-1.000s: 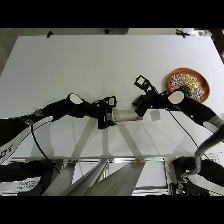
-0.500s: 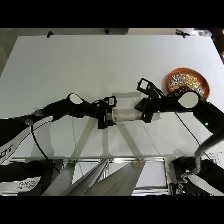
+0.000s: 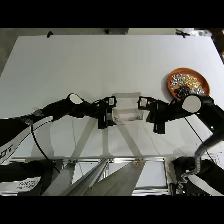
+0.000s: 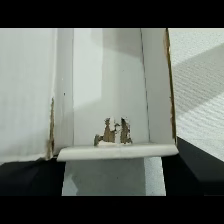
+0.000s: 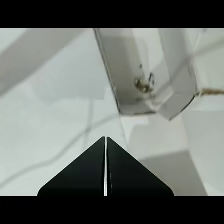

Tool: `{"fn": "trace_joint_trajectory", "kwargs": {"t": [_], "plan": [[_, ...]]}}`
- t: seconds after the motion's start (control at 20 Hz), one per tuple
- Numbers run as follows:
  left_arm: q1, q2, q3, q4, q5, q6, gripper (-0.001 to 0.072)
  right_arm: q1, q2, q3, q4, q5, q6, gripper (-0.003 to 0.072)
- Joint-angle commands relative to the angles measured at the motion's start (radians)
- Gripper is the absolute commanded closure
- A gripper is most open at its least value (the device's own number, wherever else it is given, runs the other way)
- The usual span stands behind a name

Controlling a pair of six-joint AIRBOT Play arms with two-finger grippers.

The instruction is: Fold the box and place the chain.

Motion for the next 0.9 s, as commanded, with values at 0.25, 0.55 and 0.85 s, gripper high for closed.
{"fn": "trace_joint_trajectory", "kwargs": {"t": [0.25,0.55,0.85], "plan": [[0.0,0.0,0.0,0.0,0.0,0.0,0.0343,0.0,-0.013,0.0,-0.186,-0.013,-0.115,0.044],[0.0,0.0,0.0,0.0,0.0,0.0,0.0343,0.0,-0.075,0.0,-0.076,-0.192,-0.182,0.0439],[0.0,0.0,0.0,0.0,0.0,0.0,0.0343,0.0,-0.186,0.0,-0.034,-0.264,-0.243,0.0441]]}}
